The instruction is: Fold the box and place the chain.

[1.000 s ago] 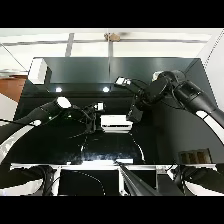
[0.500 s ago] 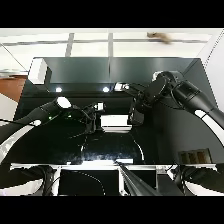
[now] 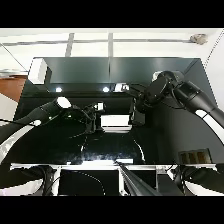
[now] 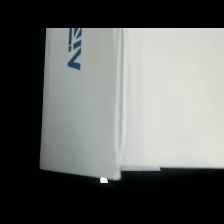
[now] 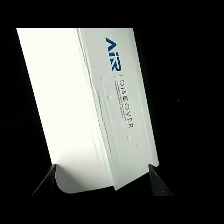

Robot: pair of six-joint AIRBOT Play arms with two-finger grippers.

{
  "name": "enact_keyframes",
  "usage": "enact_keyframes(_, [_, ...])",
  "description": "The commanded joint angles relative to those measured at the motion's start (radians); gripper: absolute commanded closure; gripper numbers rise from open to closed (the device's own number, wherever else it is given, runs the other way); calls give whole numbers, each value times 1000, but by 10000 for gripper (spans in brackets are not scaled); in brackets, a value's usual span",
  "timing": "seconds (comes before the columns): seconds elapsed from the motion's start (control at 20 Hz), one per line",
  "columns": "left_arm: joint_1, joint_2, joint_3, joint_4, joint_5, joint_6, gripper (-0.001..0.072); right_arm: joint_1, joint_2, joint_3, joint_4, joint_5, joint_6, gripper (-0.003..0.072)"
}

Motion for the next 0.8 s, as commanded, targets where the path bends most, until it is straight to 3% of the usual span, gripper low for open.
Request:
enact_keyframes(0.0, [1, 0, 0, 0, 1, 0, 268, -49, 67, 0, 9, -41, 39, -14])
enact_keyframes(0.1, [1, 0, 0, 0, 1, 0, 268, -122, 123, -11, 18, -77, 84, -14])
enact_keyframes(0.2, [1, 0, 0, 0, 1, 0, 268, -223, 168, -125, 108, -40, 79, -14])
enact_keyframes(0.3, [1, 0, 0, 0, 1, 0, 268, -293, 180, -284, 301, 106, 16, -15])
enact_keyframes(0.4, [1, 0, 0, 0, 1, 0, 268, -272, 179, -396, 514, 233, -164, -15])
enact_keyframes(0.6, [1, 0, 0, 0, 1, 0, 268, -131, 179, -426, 495, 430, -332, -15])
enact_keyframes(0.75, [1, 0, 0, 0, 1, 0, 268, -101, 179, -426, 479, 466, -362, -15])
